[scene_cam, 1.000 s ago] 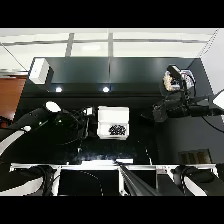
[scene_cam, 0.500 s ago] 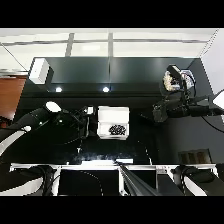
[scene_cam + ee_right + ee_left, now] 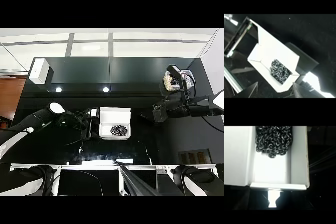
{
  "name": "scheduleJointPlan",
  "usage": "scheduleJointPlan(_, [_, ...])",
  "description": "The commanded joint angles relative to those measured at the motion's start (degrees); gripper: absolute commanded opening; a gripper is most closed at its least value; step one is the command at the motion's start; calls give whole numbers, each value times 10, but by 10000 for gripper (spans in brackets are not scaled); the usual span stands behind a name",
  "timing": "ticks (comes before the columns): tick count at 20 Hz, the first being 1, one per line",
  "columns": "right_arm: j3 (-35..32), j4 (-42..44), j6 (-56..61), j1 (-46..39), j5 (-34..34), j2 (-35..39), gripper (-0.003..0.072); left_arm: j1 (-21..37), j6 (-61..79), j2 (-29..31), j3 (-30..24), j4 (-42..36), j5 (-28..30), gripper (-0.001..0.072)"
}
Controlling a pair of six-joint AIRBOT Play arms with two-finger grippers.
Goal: Fold the box and place the chain.
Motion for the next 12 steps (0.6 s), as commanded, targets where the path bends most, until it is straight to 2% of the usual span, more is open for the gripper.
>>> scheduleJointPlan(1, [0,-2,0,1,0,0,506,-6,-14,0,1,4,18,698])
scheduleJointPlan(12, [0,-15,0,1,0,0,506,-7,-12,0,1,4,13,699])
